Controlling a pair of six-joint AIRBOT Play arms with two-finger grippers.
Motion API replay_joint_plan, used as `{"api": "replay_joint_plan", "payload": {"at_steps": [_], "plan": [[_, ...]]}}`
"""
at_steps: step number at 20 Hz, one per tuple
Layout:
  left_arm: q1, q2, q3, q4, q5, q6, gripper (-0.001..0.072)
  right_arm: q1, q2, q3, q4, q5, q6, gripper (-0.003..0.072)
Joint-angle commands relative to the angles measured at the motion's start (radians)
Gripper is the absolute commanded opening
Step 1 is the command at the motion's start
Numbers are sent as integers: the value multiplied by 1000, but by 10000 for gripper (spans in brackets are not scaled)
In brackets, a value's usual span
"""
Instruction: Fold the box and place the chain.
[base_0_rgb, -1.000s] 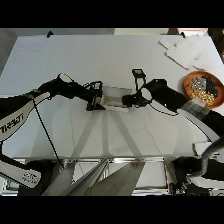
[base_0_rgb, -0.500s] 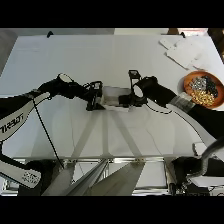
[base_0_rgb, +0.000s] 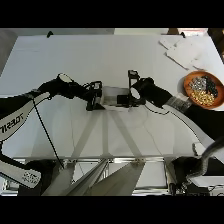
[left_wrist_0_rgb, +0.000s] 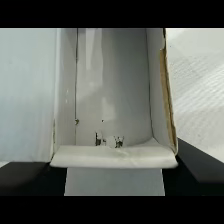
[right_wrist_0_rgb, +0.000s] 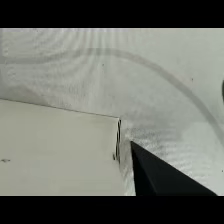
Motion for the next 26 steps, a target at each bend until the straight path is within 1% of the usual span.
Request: {"api": "replay_joint_plan", "payload": {"at_steps": [1, 5, 7, 10, 13, 14, 15, 17, 18, 20, 22, 23, 24, 26], "plan": [[0, 0, 0, -3, 1, -2, 376, 1, 9, 1, -4, 2, 7, 377], [0, 0, 0, -3, 1, -2, 376, -12, 93, 1, -4, 29, -1, 377], [0, 0, 0, -3, 1, -2, 376, -31, 162, 1, -4, 87, -6, 377], [0, 0, 0, -3, 1, -2, 376, -69, 279, 1, -5, 181, -68, 377], [0, 0, 0, -3, 1, -2, 376, -142, 404, 1, -5, 223, -146, 376], [0, 0, 0, -3, 1, -2, 376, -176, 441, 1, -24, 256, -230, 374], [0, 0, 0, -3, 1, -2, 376, -211, 463, 1, -75, 312, -294, 373], [0, 0, 0, -3, 1, -2, 376, -294, 488, 1, -239, 435, -373, 374], [0, 0, 0, -3, 1, -2, 376, -350, 491, 1, -298, 461, -412, 376], [0, 0, 0, -3, 1, -2, 376, -484, 493, 0, -310, 439, -481, 384], [0, 0, 0, -3, 1, -2, 376, -629, 493, 0, -284, 377, -551, 390], [0, 0, 0, -3, 1, -2, 376, -698, 492, 0, -267, 341, -583, 417], [0, 0, 0, -3, 1, -2, 376, -769, 492, 0, -238, 296, -607, 419], [0, 0, 0, -3, 1, -2, 376, -903, 483, -4, -124, 203, -652, 421]]}}
